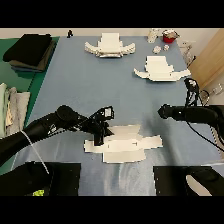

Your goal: Fold the box.

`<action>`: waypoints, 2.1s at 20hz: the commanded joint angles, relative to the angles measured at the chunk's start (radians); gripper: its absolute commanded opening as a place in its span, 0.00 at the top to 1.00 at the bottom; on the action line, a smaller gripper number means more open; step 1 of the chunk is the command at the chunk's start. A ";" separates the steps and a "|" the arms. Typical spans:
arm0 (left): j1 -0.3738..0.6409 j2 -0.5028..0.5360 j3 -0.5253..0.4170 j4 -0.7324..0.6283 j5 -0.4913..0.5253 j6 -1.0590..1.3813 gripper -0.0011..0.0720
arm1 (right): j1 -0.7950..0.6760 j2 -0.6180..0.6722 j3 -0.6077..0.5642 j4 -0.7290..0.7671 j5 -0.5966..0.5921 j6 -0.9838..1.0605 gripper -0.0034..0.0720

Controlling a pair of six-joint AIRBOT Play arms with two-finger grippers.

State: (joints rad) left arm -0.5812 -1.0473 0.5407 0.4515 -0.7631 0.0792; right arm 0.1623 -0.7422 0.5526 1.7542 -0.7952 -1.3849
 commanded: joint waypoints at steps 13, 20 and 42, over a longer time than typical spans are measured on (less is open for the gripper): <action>0.002 -0.040 0.000 0.005 -0.041 0.002 0.97 | 0.007 0.002 0.001 0.089 -0.109 -0.037 0.95; 0.002 -0.040 0.000 0.005 -0.041 0.002 0.97 | 0.092 0.114 0.001 0.127 -0.405 -0.082 0.95; 0.001 -0.040 0.000 0.005 -0.041 0.002 0.97 | 1.233 -0.098 -0.111 -0.678 -0.115 0.319 0.18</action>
State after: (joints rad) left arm -0.5800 -1.0874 0.5411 0.4561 -0.8047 0.0811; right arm 1.3823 -0.8181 0.4255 1.2449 -0.9134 -1.2091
